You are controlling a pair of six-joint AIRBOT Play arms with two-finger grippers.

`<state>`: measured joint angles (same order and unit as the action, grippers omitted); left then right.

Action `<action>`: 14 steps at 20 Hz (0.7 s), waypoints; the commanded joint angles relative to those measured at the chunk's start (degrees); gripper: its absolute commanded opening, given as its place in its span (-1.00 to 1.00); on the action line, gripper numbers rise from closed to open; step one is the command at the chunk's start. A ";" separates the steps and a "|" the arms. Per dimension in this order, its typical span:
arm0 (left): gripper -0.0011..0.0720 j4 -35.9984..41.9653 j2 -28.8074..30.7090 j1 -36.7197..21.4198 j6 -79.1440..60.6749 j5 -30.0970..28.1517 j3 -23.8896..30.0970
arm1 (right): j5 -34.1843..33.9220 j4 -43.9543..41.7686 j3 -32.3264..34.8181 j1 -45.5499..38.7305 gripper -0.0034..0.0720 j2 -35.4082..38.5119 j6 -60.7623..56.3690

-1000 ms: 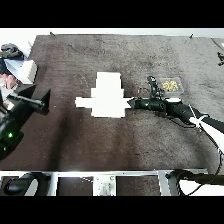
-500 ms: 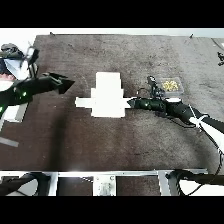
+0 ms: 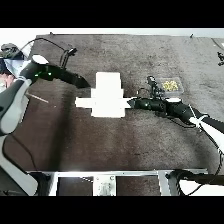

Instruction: Fold the box and place the chain.

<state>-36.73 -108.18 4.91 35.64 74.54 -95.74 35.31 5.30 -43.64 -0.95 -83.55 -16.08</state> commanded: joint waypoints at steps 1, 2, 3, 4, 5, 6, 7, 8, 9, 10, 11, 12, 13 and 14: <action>0.47 -1.36 -9.01 2.21 4.66 3.98 -11.17 | 0.02 0.00 -0.04 0.04 -0.94 -0.04 0.02; 0.47 -0.72 -10.45 2.58 4.74 4.55 -13.09 | 0.02 0.00 -0.04 0.04 -0.94 -0.04 0.02; 0.47 0.04 -11.91 2.93 4.85 5.11 -14.82 | 0.07 0.00 -0.02 0.04 -0.94 -0.04 0.02; 0.47 0.22 -13.14 3.30 4.90 5.68 -16.41 | 0.02 0.02 -0.04 0.04 -0.94 -0.04 0.02; 0.47 0.42 -14.40 3.43 5.05 6.01 -17.70 | 0.02 0.02 -0.04 0.04 -0.94 -0.04 0.02; 0.47 0.87 -15.47 3.52 5.55 6.34 -18.86 | 0.02 0.00 -0.04 0.04 -0.94 -0.04 0.02; 0.46 0.92 -16.48 3.52 6.21 6.32 -19.67 | 0.02 0.02 -0.04 0.04 -0.94 -0.04 0.02; 0.46 0.92 -17.11 3.50 6.29 5.99 -19.85 | 0.02 0.00 -0.04 0.04 -0.94 -0.04 0.02; 0.46 0.98 -17.59 3.50 6.25 5.90 -19.85 | 0.02 0.02 -0.04 0.04 -0.94 -0.04 0.02; 0.46 1.70 -18.08 3.52 5.75 6.10 -19.82 | 0.02 0.00 -0.04 0.04 -0.94 -0.04 0.02; 0.46 3.30 -18.56 3.52 5.05 6.91 -19.82 | 0.02 0.02 -0.04 0.04 -0.94 -0.04 0.04; 0.46 5.66 -19.10 3.52 4.00 8.24 -19.82 | 0.04 0.00 -0.04 0.04 -0.94 -0.04 0.02; 0.46 7.43 -19.47 3.52 3.15 9.53 -19.82 | 0.04 0.00 -0.04 0.04 -0.94 -0.04 0.02; 0.46 8.15 -19.82 3.52 2.86 10.47 -19.82 | 0.02 0.00 -0.04 0.04 -0.94 -0.04 0.04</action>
<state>-32.42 -126.58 8.45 40.10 82.24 -115.13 35.33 5.32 -43.64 -0.95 -83.55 -16.03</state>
